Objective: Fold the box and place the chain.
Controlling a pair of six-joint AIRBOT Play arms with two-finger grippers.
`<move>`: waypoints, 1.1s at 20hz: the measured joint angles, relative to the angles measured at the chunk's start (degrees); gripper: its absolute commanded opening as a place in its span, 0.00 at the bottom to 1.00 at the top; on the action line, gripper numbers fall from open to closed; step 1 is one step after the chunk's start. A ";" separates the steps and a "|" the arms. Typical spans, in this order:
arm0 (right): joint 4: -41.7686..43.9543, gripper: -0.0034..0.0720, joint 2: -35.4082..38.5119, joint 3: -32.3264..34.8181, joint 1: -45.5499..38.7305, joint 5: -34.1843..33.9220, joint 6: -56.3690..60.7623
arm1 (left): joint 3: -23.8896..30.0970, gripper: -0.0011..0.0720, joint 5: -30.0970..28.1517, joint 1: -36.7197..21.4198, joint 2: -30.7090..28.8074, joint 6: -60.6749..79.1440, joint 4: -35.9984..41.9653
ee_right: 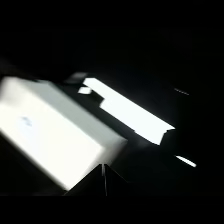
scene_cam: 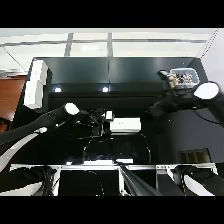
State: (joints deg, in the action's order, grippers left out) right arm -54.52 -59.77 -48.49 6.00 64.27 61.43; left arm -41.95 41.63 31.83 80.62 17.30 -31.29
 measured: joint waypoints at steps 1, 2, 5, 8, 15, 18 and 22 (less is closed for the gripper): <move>-6.73 0.07 1.92 -0.15 -1.11 -0.81 5.11 | -0.11 0.99 0.15 0.00 -0.31 -0.72 -0.31; -12.68 0.07 3.30 -0.22 -2.03 -0.76 9.29 | -0.39 0.99 0.37 0.00 -0.79 -2.34 -0.37; -24.74 0.07 5.64 0.35 -3.98 0.81 17.31 | -2.10 0.99 2.62 0.00 -3.08 -9.40 -2.49; -28.26 0.07 6.51 2.14 -4.72 0.26 20.61 | -5.05 0.99 7.34 0.09 -6.25 -16.70 -6.34; -22.62 0.07 6.95 6.60 -5.11 -8.55 20.72 | -13.77 0.99 6.32 6.01 -2.54 -27.10 -5.25; -21.86 0.07 6.97 7.10 -5.18 -9.86 20.24 | -18.10 0.99 5.77 8.35 3.10 -31.65 -4.96; -21.31 0.07 6.97 7.30 -5.18 -10.54 19.96 | -21.33 0.99 6.51 9.57 7.48 -35.69 -4.92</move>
State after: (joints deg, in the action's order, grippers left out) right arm -75.83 -52.80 -41.19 0.82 53.74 81.38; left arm -63.29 48.14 41.41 88.09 -18.39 -36.21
